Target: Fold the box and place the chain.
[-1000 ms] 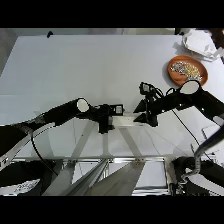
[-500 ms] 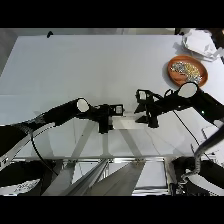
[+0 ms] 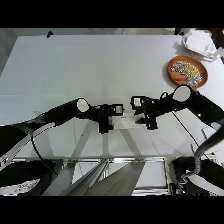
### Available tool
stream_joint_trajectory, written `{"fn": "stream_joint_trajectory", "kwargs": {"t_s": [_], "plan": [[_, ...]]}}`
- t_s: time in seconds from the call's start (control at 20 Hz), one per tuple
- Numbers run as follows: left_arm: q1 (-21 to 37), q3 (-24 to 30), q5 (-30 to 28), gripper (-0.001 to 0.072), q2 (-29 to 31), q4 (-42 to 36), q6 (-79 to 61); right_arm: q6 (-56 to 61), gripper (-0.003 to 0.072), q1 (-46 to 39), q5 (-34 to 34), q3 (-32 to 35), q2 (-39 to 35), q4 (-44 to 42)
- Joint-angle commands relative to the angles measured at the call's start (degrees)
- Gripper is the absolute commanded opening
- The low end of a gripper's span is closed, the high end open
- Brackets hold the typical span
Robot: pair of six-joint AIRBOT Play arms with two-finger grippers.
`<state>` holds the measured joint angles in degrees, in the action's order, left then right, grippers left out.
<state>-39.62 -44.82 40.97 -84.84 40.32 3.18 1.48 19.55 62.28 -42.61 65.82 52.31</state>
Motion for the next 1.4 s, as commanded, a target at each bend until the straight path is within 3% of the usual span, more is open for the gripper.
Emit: {"fn": "stream_joint_trajectory", "kwargs": {"t_s": [0.0, 0.2, 0.3, 0.6, 0.75, 0.95, 1.05, 1.35], "plan": [[0.0, 0.0, 0.0, 0.0270, 0.0, 0.0, -0.2, 0.3, 0.0319, 0.2, 0.0, 0.0, -1.0, 0.4], [0.0, 0.0, 0.0, 0.0270, 0.0, 0.0, -0.2, 0.2, 0.0318, 0.1, -0.5, 0.0, -4.5, 0.4], [0.0, 0.0, 0.0, 0.0270, 0.0, 0.0, -0.2, 0.3, 0.0290, 0.2, -0.5, 0.0, -4.6, 0.4], [0.0, 0.0, 0.0, 0.0270, 0.0, 0.0, -0.2, 6.4, 0.0297, 0.2, -1.2, 0.0, -4.6, -0.5], [0.0, 0.0, 0.0, 0.0270, 0.0, 0.0, -0.2, 6.0, 0.0368, 0.4, 2.5, 0.0, -4.6, -6.1], [0.0, 0.0, 0.0, 0.0270, 0.0, 0.0, -0.2, 6.3, 0.0374, 3.4, 1.3, 0.0, -4.5, -2.8], [0.0, 0.0, 0.0, 0.0270, 0.0, 0.0, -0.2, 9.1, 0.0476, 3.5, -2.4, 0.0, -4.5, -0.7], [0.0, 0.0, 0.0, 0.0270, 0.0, 0.0, -0.2, 10.7, 0.0463, 3.5, -3.6, 0.0, -3.9, 2.9]]}}
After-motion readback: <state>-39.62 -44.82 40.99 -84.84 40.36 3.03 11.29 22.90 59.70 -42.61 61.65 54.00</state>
